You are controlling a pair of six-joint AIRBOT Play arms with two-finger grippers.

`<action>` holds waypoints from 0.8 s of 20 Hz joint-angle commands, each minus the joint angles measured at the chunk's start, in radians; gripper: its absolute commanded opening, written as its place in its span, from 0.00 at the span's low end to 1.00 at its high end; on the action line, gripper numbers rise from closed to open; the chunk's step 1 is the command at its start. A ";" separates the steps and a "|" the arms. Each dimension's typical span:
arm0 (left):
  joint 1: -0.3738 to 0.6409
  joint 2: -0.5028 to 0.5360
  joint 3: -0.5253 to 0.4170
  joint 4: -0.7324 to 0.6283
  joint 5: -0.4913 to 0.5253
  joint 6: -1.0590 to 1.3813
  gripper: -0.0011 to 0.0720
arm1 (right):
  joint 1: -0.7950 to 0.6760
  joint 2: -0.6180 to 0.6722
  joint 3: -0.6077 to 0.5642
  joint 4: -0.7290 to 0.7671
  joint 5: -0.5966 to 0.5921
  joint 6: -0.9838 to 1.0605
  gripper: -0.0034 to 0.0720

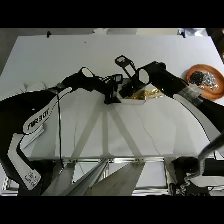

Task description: Fold the box and place the chain.

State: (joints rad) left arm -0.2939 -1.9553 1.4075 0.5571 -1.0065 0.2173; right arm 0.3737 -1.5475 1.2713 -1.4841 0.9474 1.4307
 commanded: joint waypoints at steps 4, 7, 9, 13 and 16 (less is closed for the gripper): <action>0.001 0.000 0.001 0.000 0.000 0.000 0.45 | 0.001 0.039 0.000 -0.156 0.113 -0.001 0.37; 0.001 0.000 0.001 0.000 0.000 0.000 0.45 | -0.022 0.136 0.000 -0.224 0.178 -0.067 0.37; 0.001 0.000 0.001 0.000 0.000 0.000 0.45 | -0.068 0.224 0.000 -0.225 0.173 -0.110 0.37; 0.001 0.000 0.001 0.000 0.000 0.000 0.45 | -0.243 0.364 0.000 -0.201 0.193 -0.327 0.37; 0.001 0.000 0.001 0.000 0.000 0.000 0.45 | -0.399 0.360 -0.003 -0.075 0.326 -0.653 0.41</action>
State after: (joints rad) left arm -0.2939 -1.9553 1.4075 0.5571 -1.0065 0.2173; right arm 0.0990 -1.2160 1.2697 -1.6512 1.1736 1.0645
